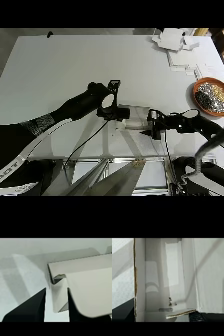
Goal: Fold the box and place the chain.
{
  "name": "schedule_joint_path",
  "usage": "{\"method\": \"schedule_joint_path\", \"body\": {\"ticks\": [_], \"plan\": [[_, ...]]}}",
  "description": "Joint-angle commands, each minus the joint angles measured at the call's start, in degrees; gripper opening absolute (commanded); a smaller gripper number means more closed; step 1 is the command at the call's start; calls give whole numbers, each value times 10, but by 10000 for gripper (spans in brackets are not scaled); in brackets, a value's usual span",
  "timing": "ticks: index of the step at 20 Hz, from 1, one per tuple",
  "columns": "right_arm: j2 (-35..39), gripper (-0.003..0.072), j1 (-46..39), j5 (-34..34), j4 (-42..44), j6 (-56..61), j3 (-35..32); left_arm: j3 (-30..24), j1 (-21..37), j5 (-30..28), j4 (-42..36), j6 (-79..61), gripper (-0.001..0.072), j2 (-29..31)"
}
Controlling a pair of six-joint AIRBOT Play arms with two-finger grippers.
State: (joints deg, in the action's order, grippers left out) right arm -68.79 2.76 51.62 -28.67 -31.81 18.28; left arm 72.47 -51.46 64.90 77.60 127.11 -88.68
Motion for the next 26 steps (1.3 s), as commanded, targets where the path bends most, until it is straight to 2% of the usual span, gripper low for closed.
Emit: {"method": "schedule_joint_path", "body": {"ticks": [1,7,12,14,18,26], "plan": [[0,467,0,0,0,0,0,23,-2,17,5,2,272,-9],[0,467,0,0,0,0,0,24,-7,46,26,3,273,-13],[0,467,0,0,0,0,0,24,-18,42,22,4,280,-37],[0,467,0,0,0,0,0,24,-21,30,19,4,303,-43],[0,467,0,0,0,0,0,24,-27,0,19,4,303,-56],[0,467,0,0,0,0,0,24,-30,2,30,56,300,-75]]}}
